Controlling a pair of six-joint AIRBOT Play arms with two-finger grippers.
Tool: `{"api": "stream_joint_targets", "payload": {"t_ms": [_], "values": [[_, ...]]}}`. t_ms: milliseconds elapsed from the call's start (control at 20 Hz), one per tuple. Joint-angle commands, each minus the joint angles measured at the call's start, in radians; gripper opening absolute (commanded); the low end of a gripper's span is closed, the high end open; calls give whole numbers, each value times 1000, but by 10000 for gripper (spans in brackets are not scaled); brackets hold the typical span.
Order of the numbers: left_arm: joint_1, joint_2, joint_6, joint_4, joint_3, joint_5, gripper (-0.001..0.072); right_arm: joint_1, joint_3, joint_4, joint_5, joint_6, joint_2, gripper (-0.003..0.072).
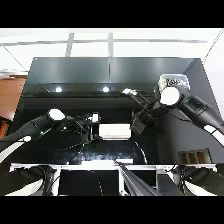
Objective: Fold the box and place the chain.
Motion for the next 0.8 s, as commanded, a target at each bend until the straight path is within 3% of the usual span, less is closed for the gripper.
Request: {"api": "stream_joint_targets", "payload": {"t_ms": [0, 150, 300, 750], "values": [[-1, 0, 2, 1, 0, -2, 400, -110, -148, 381, -57, -19, 13, 31], [-1, 0, 2, 1, 0, -2, 400, -87, -261, 533, -191, -20, 5, 30], [-1, 0, 2, 1, 0, -2, 400, -37, -267, 589, -259, -19, -7, 31], [-1, 0, 2, 1, 0, -2, 400, 6, -268, 493, -345, 93, -92, 31]]}}
